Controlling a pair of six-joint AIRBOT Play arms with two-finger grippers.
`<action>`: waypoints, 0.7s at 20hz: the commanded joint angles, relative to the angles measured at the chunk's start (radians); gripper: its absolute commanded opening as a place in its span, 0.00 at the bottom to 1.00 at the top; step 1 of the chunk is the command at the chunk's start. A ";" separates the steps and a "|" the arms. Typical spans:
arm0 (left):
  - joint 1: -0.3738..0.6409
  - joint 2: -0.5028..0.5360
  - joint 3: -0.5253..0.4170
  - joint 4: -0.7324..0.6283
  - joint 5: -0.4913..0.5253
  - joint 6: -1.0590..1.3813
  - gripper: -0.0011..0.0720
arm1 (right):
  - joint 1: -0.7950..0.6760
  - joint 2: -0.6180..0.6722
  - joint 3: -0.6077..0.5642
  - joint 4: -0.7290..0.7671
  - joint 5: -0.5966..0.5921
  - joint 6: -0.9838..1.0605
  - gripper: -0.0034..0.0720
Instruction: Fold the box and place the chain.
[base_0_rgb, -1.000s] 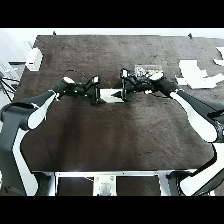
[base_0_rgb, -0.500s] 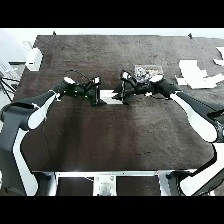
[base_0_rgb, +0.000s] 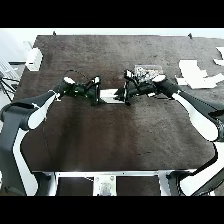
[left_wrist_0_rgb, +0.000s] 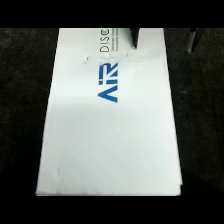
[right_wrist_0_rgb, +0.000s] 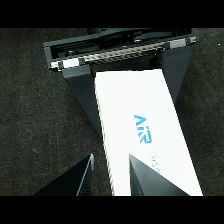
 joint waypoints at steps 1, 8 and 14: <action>0.000 0.000 0.000 0.003 -0.003 0.001 0.71 | -0.004 0.000 0.001 0.003 0.008 0.009 0.39; 0.000 0.000 0.000 0.003 -0.003 0.001 0.71 | -0.022 0.000 0.002 0.137 0.003 0.005 0.05; 0.000 0.000 0.000 0.003 -0.003 0.001 0.71 | -0.038 -0.019 0.002 0.132 -0.012 0.064 0.05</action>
